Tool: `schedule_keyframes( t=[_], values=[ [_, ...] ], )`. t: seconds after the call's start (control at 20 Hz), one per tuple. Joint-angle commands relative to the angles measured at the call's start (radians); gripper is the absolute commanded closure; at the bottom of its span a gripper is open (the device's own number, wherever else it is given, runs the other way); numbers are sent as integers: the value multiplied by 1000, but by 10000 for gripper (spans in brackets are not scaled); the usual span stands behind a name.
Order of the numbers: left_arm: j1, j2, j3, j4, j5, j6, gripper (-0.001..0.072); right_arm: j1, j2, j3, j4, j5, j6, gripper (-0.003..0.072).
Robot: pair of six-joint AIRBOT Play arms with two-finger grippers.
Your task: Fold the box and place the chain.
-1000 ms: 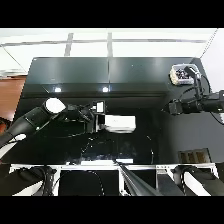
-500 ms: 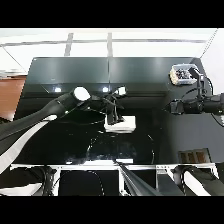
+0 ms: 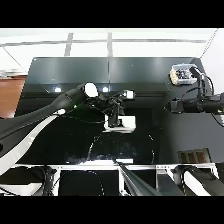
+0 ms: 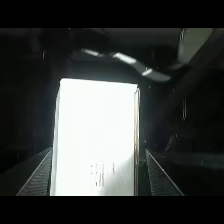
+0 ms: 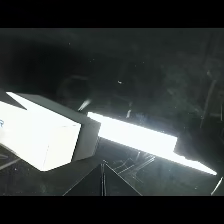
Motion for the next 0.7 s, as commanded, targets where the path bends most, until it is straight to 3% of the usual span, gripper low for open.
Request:
schedule_keyframes(
  t=[0.0,0.55,0.6,0.65],
  values=[
    [-23,-3,35,114,-40,-48,-7,-1,1,0,-1,-8,-2,670],
    [-134,-3,37,405,13,-246,-7,-1,1,0,-1,-11,-2,670],
    [-147,-2,37,455,47,-295,9,-1,1,0,-1,-11,-2,670],
    [-154,0,38,504,74,-370,129,-1,1,0,-1,-11,-2,670]
  ],
)
